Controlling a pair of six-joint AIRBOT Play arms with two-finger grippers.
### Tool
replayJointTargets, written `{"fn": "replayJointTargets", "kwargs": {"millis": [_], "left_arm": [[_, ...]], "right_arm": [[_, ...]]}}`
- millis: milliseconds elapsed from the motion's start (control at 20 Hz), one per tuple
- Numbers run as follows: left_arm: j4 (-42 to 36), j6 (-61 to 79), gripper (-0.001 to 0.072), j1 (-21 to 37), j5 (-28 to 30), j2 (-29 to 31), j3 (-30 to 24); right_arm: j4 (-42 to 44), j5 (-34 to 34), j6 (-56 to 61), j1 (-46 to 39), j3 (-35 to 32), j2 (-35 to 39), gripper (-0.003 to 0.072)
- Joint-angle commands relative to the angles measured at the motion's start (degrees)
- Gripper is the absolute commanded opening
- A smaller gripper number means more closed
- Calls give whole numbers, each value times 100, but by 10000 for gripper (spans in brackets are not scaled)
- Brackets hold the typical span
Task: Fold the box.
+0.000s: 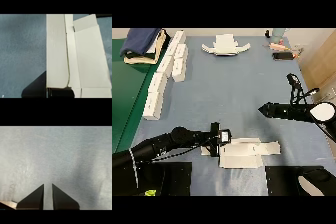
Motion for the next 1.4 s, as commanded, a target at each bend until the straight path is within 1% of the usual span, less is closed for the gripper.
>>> {"fn": "replayJointTargets", "kwargs": {"millis": [0,150,300,450,800,1000,1350], "left_arm": [[39,0,11,0,-109,-138,-4],[195,-323,12,0,-162,-146,-4],[640,-817,12,0,-490,-146,-4],[745,-1156,12,0,-664,-142,2],[745,-1156,13,0,-616,-140,116],[743,-1158,13,2,-356,-142,232],[748,-1156,13,2,-339,-146,247]], "right_arm": [[7,11,2,4,7,-4,150],[7,15,2,4,4,-4,150],[7,15,2,4,4,-4,150],[7,15,0,4,4,-4,150],[7,15,2,4,7,-4,150],[7,15,2,4,7,-4,150],[7,17,2,4,7,-4,150]]}}
